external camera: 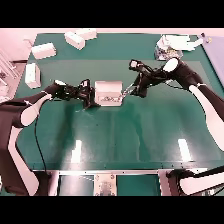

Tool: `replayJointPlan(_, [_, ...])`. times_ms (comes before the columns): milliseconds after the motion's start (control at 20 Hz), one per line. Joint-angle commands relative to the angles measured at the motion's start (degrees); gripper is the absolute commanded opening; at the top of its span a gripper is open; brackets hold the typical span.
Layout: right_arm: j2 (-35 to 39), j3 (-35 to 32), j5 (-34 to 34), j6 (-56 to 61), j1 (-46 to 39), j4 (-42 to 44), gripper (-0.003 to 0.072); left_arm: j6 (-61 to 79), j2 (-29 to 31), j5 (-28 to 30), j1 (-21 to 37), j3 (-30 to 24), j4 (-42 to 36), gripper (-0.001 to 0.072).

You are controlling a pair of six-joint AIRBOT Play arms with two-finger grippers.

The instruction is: Fold the box and place the chain.

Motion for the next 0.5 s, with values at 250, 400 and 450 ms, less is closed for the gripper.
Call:
replayJointPlan(250, [-8.8, -0.6, 0.1, -28.7, -1.2, 12.2, 0.0520, 0.0, 0.0, 0.0, 0.0, 0.1, 0.0, 0.0495])
replayJointPlan(400, [-10.0, -0.5, -1.4, -31.2, 0.1, 12.8, 0.0520, 0.0, 0.0, 0.0, 0.0, 0.1, 0.0, 0.0495])
replayJointPlan(450, [-10.3, -0.4, -1.4, -32.1, 0.4, 13.4, 0.0520, 0.0, 0.0, 0.0, 0.0, 0.1, 0.0, 0.0494])
